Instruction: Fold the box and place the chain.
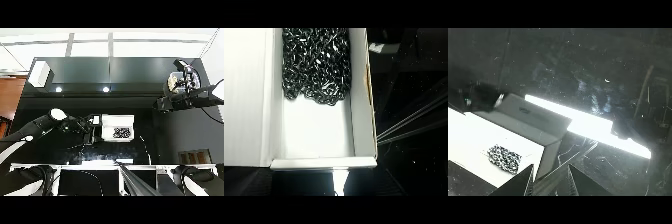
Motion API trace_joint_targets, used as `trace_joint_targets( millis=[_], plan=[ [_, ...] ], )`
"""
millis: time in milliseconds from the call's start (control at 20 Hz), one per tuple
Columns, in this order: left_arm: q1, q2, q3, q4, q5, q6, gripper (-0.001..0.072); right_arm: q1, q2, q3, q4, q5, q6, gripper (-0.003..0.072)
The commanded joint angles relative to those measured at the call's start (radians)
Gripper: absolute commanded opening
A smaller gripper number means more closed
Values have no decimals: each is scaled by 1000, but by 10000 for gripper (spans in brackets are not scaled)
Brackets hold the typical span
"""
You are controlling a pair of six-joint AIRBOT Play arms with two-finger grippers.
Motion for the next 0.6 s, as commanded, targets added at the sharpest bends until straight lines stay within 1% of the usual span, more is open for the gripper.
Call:
trace_joint_targets(
  millis=[0, 150, 300, 350, 450, 550],
  plan=[
    [-14, 0, 1, 2, 16, -7, 617, 0, 1, 0, 0, 0, 0, 248],
    [-14, 0, 1, 2, 16, -8, 467, 0, 1, -9, -3, -12, 0, 249],
    [-14, 0, 1, 1, 17, -8, 466, 21, 0, -66, 6, -79, 0, 250],
    [-14, 0, 1, 1, 17, -8, 467, 45, -5, -90, 5, -118, 0, 270],
    [-14, 0, 1, 1, 17, -8, 467, 110, -30, -119, 5, -199, 0, 684],
    [-14, 0, 1, 1, 17, -8, 467, 174, -90, -119, 5, -220, -11, 684]
  ],
)
